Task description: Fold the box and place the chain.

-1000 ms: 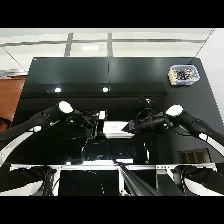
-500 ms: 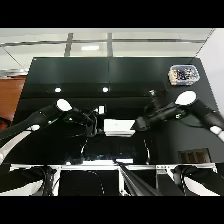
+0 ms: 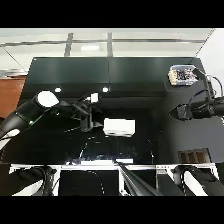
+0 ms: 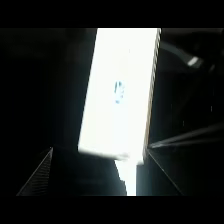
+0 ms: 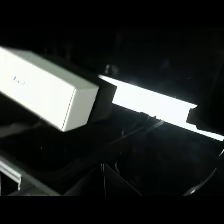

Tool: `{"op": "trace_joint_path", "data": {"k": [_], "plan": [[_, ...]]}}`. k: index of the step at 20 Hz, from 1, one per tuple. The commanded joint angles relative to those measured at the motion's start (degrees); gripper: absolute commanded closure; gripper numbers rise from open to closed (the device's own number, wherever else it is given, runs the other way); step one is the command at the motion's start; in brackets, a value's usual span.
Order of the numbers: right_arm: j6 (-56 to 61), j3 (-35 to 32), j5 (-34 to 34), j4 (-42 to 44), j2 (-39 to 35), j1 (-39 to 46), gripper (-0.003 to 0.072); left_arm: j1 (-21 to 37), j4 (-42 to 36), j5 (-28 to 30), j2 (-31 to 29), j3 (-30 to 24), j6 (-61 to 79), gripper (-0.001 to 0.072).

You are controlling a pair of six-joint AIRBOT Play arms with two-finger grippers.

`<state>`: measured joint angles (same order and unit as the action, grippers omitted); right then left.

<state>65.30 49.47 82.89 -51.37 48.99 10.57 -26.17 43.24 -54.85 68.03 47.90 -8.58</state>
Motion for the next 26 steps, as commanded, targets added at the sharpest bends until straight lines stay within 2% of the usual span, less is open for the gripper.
{"op": "trace_joint_path", "data": {"k": [1, 4, 7, 16, 20, 26], "plan": [[-1.2, -0.4, -1.7, 0.1, -1.1, 1.8, 0.0669, -7.4, 0.0, 1.8, 6.6, 7.8, -6.1, -0.0002], [-2.5, -0.5, -0.8, 0.2, -1.2, 1.8, 0.0668, -12.3, 0.0, 2.0, 14.9, 14.9, -6.6, -0.0003], [-4.3, -0.5, -1.1, 0.2, -1.2, 1.8, 0.0669, -13.0, -0.3, 3.2, 19.7, 17.4, -7.0, -0.0002], [-6.0, -0.5, -1.1, 0.2, -1.2, 1.8, 0.0669, -13.0, -0.1, -2.0, 20.4, 17.6, -8.6, -0.0002], [-6.0, -0.6, -1.1, 0.2, -1.1, 1.8, 0.0668, -14.0, 5.8, -2.0, 20.5, 17.8, -12.2, -0.0002], [-6.0, -0.6, -1.1, 0.2, -1.2, 1.8, 0.0669, -15.0, 5.8, -2.3, 20.5, 17.8, -14.4, -0.0002]]}}
